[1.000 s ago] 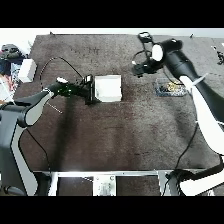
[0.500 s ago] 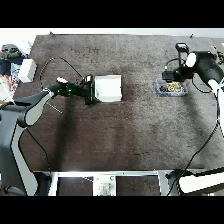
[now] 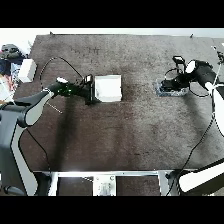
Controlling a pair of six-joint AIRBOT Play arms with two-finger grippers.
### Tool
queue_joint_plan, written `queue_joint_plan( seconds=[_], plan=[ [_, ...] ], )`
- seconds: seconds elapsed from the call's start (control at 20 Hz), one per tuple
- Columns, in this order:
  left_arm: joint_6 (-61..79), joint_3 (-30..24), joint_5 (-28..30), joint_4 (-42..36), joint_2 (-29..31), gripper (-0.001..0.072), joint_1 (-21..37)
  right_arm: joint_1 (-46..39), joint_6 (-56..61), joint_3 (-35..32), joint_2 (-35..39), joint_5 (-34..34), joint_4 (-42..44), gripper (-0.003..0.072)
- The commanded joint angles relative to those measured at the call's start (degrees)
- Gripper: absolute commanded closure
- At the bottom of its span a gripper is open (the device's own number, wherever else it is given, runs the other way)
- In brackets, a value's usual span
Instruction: Fold the box and place the chain.
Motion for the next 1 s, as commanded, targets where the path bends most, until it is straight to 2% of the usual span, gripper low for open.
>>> queue_joint_plan(
  seconds=[0.0,0.3,0.4,0.65,0.7,0.75,0.95],
  plan=[
    [0.02,0.02,0.02,0.02,0.00,0.0547,-0.02,-0.07,-3.41,0.26,-1.73,-0.39,2.82,0.0411],
    [0.02,0.02,0.02,0.02,0.00,0.0546,-0.02,0.09,-3.41,0.74,-2.56,-0.31,3.50,0.0412],
    [0.02,0.02,0.02,0.02,0.00,0.0547,-0.02,0.09,-3.37,0.74,-2.56,-0.33,3.69,0.0494],
    [0.02,0.02,0.02,0.02,0.00,0.0547,-0.02,0.09,-2.51,0.74,-3.78,0.44,3.69,0.0494],
    [0.02,0.02,0.02,0.02,0.00,0.0547,-0.02,0.09,-2.54,0.74,-4.07,0.59,3.69,0.0514],
    [0.02,0.02,0.00,0.02,0.00,0.0547,-0.02,0.09,-2.51,0.76,-4.09,0.35,3.69,0.0651],
    [0.02,0.02,0.02,0.04,0.00,0.0547,-0.02,0.11,-2.49,0.87,-2.01,-0.07,4.15,0.0673]
  ],
)
